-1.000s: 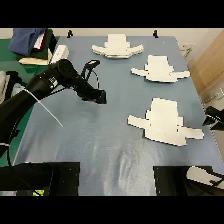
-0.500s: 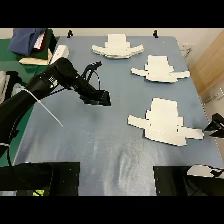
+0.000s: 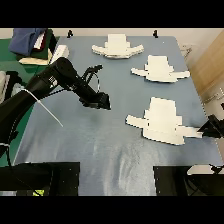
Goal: Fold the box.
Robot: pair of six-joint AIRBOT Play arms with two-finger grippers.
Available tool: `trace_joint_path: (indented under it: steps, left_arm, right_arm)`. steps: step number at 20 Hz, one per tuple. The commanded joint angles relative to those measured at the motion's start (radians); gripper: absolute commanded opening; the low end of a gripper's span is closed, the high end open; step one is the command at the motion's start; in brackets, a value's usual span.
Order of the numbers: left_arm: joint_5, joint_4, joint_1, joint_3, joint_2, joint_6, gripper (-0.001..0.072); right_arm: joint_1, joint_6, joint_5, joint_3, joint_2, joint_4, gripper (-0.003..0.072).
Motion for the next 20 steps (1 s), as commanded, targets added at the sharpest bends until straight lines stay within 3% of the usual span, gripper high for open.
trace_joint_path:
  steps: [1, 2, 4, 5, 6, 7, 13, 17, 20]
  left_arm:
    - [-0.007, -0.016, 0.000, 0.001, 0.000, 0.001, 0.0658]
    - [-0.006, -0.024, 0.000, 0.001, 0.000, 0.000, 0.0658]
    - [-0.005, -0.035, 0.000, 0.001, 0.000, 0.000, 0.0646]
    - [0.003, -0.034, 0.000, 0.001, 0.000, 0.001, 0.0481]
    - [0.023, -0.034, 0.000, 0.001, 0.000, 0.001, 0.0176]
    - [0.051, -0.035, -0.002, 0.001, 0.000, 0.001, 0.0017]
    - [0.107, -0.034, 0.012, -0.030, 0.050, -0.027, 0.0013]
    - [0.156, -0.011, 0.037, -0.181, 0.185, -0.022, 0.0014]
    - [0.142, -0.023, 0.076, -0.280, 0.217, 0.002, 0.0015]
  right_arm:
    - [0.000, -0.045, 0.052, 0.000, -0.006, 0.154, 0.0123]
    - [0.000, -0.063, 0.077, 0.000, -0.006, 0.227, 0.0035]
    - [0.017, -0.077, 0.126, 0.000, -0.004, 0.389, 0.0002]
    - [0.040, -0.075, 0.125, 0.000, 0.000, 0.437, 0.0002]
    - [0.071, -0.058, 0.101, 0.000, 0.006, 0.443, 0.0002]
    - [0.114, 0.016, 0.068, -0.001, 0.013, 0.427, 0.0002]
    - [0.479, 0.237, -0.054, -0.002, 0.157, 0.222, 0.0002]
    - [0.710, 0.460, -0.134, -0.033, 0.356, -0.035, 0.0002]
    - [0.811, 0.589, -0.171, -0.109, 0.456, -0.093, 0.0001]
